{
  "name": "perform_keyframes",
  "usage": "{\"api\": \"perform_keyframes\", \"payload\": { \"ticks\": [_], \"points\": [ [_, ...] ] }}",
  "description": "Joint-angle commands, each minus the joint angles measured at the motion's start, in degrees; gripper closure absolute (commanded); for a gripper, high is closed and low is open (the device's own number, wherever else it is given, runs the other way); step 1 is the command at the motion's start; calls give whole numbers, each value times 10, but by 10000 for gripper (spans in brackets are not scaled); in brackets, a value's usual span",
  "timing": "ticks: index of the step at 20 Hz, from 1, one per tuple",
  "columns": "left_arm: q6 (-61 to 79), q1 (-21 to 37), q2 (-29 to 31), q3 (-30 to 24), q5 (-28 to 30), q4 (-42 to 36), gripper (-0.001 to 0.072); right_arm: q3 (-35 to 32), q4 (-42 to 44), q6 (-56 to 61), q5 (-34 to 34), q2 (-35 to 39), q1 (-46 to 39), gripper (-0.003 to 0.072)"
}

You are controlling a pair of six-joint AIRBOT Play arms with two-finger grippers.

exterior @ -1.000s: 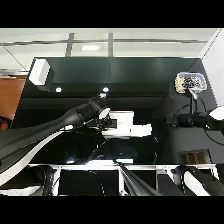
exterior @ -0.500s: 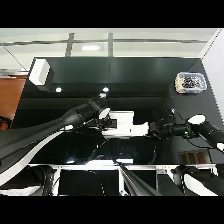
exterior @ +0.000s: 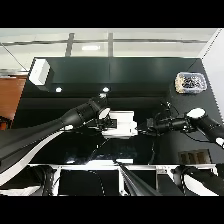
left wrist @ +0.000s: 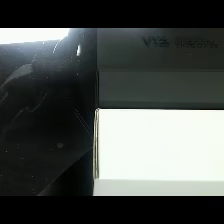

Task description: Fold the box and place the chain.

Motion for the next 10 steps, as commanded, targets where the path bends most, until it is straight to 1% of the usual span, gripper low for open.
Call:
{"api": "perform_keyframes", "payload": {
  "ticks": [1, 5, 6, 7, 8, 10],
  "points": [
    [0, 0, 0, 0, 0, 0, 680, 10, 9, 1, -2, 0, 29, 47],
    [0, 0, 0, 0, 0, 0, 680, 25, 0, 39, -72, 0, 111, 49],
    [0, 0, 0, 0, 0, 0, 679, 34, -16, 65, -89, 0, 129, 75],
    [0, 0, 0, 0, 0, 0, 680, 42, -40, 108, -104, 0, 144, 131],
    [0, 0, 0, 0, 0, 0, 680, 49, -73, 159, -117, 0, 158, 131],
    [0, 0, 0, 0, 0, 0, 680, 66, -136, 226, -129, 0, 179, 131]
  ]
}}
